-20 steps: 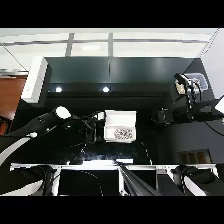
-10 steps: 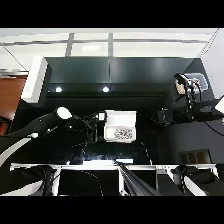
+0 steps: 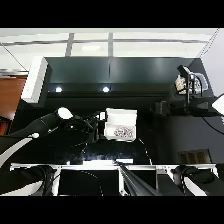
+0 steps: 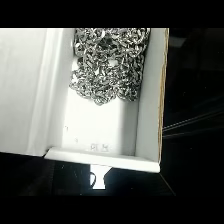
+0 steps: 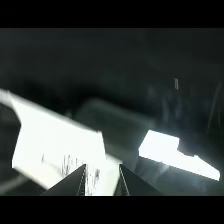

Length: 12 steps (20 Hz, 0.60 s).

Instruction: Fold the box and place the chain.

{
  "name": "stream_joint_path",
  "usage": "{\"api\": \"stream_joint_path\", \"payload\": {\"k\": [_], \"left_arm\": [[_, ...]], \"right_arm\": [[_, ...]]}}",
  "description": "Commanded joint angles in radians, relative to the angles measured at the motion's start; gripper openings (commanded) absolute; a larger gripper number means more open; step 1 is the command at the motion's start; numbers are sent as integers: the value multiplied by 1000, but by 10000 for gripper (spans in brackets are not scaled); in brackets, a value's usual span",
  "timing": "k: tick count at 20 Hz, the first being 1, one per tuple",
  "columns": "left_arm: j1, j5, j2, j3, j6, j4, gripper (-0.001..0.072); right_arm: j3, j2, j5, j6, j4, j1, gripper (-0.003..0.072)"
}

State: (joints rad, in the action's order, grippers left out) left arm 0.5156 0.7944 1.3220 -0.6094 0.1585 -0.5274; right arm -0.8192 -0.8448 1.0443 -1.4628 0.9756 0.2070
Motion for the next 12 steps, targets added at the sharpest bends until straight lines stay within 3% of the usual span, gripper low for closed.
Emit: {"api": "stream_joint_path", "payload": {"k": [1, 2, 6, 9, 12], "left_arm": [[0, -6, 0, 0, -1, 0, 483], [0, -6, 0, 0, -1, 0, 483], [0, -5, 0, 0, -1, -2, 483], [0, -5, 0, 0, -1, -5, 483], [1, -5, 0, 0, -1, -5, 483]], "right_arm": [[0, -73, -171, -12, -8, 21, 435], [-1, -114, -185, -10, -17, 21, 659], [-2, -289, -262, 96, -164, 26, 666], [-2, -376, -257, 200, -236, 43, 665], [-3, -381, -155, 568, -317, 63, 664]]}}
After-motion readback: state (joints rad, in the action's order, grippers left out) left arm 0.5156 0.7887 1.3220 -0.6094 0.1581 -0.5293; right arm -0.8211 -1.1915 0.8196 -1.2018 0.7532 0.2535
